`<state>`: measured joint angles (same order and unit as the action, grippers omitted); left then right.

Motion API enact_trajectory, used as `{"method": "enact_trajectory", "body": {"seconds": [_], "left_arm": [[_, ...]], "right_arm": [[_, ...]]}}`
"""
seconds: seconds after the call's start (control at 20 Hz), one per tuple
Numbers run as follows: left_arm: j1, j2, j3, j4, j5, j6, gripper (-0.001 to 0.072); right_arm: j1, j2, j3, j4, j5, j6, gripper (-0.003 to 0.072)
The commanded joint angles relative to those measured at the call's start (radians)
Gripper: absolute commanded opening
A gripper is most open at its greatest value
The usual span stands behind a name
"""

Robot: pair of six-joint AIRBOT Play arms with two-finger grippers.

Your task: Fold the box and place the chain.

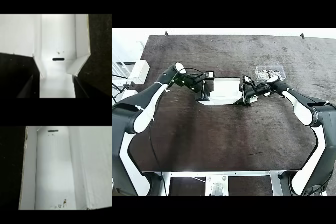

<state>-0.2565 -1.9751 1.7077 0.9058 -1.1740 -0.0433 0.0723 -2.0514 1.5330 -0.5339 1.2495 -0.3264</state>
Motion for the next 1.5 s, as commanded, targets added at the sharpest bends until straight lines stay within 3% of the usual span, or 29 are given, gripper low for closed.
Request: {"method": "enact_trajectory", "body": {"seconds": [0.0,0.3,0.35,0.4,0.45,0.8,0.85,0.9,0.95,1.2,1.3,1.45], "left_arm": [[-0.01,-0.003,0.003,-0.019,-0.029,0.0,0.0574],[-0.03,-0.003,0.003,-0.022,-0.005,-0.001,0.0572],[-0.029,-0.003,0.003,-0.022,0.01,-0.002,0.0541],[-0.029,-0.003,0.003,-0.023,0.012,-0.001,0.0449],[-0.03,-0.003,0.003,-0.023,0.011,-0.001,0.0405],[-0.065,-0.003,-0.001,-0.05,0.058,0.0,0.0402],[-0.073,-0.005,-0.002,-0.053,0.067,-0.001,0.0349],[-0.075,-0.005,-0.002,-0.063,0.068,0.0,0.0217],[-0.075,-0.005,-0.002,-0.077,0.079,-0.001,0.0208],[-0.075,-0.011,-0.003,-0.127,0.082,-0.001,0.0211],[-0.075,-0.026,-0.004,-0.127,0.076,0.0,0.0371],[-0.075,-0.029,-0.004,-0.129,0.059,0.022,0.0376]], "right_arm": [[0.001,0.0,0.0,0.0,0.0,0.0,0.0594],[0.001,0.0,0.0,0.0,0.0,0.0,0.0594],[0.001,0.0,0.0,0.0,0.0,0.0,0.0594],[0.001,0.0,0.0,0.0,0.0,0.0,0.0594],[0.001,0.0,0.0,0.0,0.0,0.0,0.0594],[0.001,0.0,0.0,0.0,0.0,0.0,0.0594],[0.001,0.0,0.0,0.0,0.0,0.0,0.0594],[0.001,0.0,0.0,0.0,0.0,0.0,0.0594],[0.001,0.0,0.0,0.0,0.0,0.0,0.0594],[0.001,0.0,0.0,0.0,0.0,0.0,0.0594],[0.001,0.0,0.0,0.0,0.0,0.0,0.0594],[0.001,0.0,0.0,0.0,0.0,0.0,0.0594]]}}
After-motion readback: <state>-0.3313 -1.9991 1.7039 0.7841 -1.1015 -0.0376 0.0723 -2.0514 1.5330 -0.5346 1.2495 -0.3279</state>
